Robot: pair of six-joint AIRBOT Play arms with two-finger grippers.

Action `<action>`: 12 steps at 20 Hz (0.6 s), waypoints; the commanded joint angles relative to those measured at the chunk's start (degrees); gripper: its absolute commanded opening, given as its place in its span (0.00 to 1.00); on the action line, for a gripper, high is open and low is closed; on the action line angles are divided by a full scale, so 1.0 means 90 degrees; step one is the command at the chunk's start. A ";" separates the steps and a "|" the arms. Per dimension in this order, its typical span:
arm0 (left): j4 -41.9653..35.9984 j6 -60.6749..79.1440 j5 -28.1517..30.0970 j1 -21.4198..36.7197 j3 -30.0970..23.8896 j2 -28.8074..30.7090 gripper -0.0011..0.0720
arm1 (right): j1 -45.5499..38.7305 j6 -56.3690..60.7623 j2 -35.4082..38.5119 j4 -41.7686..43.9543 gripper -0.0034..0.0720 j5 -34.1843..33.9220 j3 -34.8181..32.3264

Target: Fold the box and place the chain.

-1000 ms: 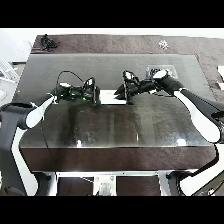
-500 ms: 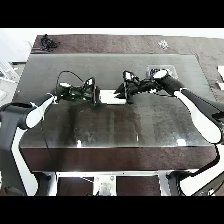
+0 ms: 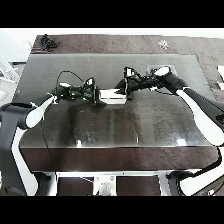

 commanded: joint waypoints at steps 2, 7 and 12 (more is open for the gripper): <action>0.0005 0.0005 -0.0007 -0.0002 0.0000 0.0005 0.87 | -0.0002 0.0002 0.0007 0.0015 0.36 -0.0046 0.0068; 0.0005 0.0005 -0.0007 -0.0002 0.0000 0.0005 0.87 | 0.0000 0.0000 0.0000 0.0005 0.32 -0.0046 -0.0022; 0.0005 0.0005 -0.0007 -0.0002 0.0000 0.0005 0.87 | 0.0019 -0.0163 0.0000 -0.0012 0.33 -0.0372 -0.0197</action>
